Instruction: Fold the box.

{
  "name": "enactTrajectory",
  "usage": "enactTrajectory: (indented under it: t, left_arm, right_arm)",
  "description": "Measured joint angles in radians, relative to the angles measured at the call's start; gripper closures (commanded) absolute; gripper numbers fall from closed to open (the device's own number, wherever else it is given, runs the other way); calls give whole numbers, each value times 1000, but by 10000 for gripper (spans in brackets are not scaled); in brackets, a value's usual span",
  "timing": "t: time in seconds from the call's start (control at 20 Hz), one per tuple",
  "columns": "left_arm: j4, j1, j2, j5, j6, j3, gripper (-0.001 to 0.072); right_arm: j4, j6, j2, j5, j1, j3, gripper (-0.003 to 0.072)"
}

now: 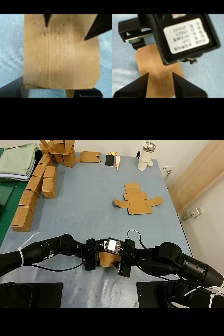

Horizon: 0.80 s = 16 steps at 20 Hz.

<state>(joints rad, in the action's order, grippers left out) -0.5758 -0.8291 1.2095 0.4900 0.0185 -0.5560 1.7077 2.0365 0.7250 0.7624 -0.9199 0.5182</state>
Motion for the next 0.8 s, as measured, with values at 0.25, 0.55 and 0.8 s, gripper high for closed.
enactTrajectory:
  t: [0.25,0.55,0.8]
  left_arm:
    - [0,0,0,0,0,0,462]
    - [0,0,0,0,0,0,462]
    - [0,0,0,0,0,0,463]
  right_arm:
    - [-18,61,17,-14,-8,-2,167]
    - [-56,128,27,-62,-58,-27,167]
    - [-132,137,29,-116,-95,-51,171]
